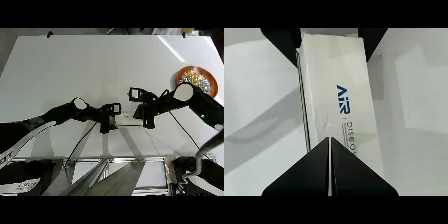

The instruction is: Fold the box and place the chain.

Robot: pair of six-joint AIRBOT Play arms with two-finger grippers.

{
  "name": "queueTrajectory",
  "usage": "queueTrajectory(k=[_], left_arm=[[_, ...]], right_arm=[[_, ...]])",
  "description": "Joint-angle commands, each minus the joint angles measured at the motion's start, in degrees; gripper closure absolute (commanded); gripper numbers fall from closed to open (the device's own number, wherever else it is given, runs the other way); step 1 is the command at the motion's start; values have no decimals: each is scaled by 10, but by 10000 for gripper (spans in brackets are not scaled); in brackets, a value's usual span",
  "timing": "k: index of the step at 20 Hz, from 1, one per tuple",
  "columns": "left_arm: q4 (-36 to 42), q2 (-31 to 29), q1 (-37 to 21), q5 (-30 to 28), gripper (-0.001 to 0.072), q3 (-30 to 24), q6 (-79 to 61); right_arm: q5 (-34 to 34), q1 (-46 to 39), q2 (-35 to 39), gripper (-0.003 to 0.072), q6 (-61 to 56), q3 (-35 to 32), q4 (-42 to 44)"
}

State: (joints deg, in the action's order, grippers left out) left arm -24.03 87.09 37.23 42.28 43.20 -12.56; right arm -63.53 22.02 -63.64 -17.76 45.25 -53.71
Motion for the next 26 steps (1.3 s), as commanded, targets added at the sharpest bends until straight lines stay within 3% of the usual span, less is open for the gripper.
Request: queueTrajectory(k=[1, 26], left_arm=[[0, 0, 0, 0, 454, 0, 0], [0, 0, 0, 0, 454, 0, 0]], right_arm=[[7, 0, 0, 675, -5, -14, -3], [45, 1, -3, 675, -17, -78, 14]])
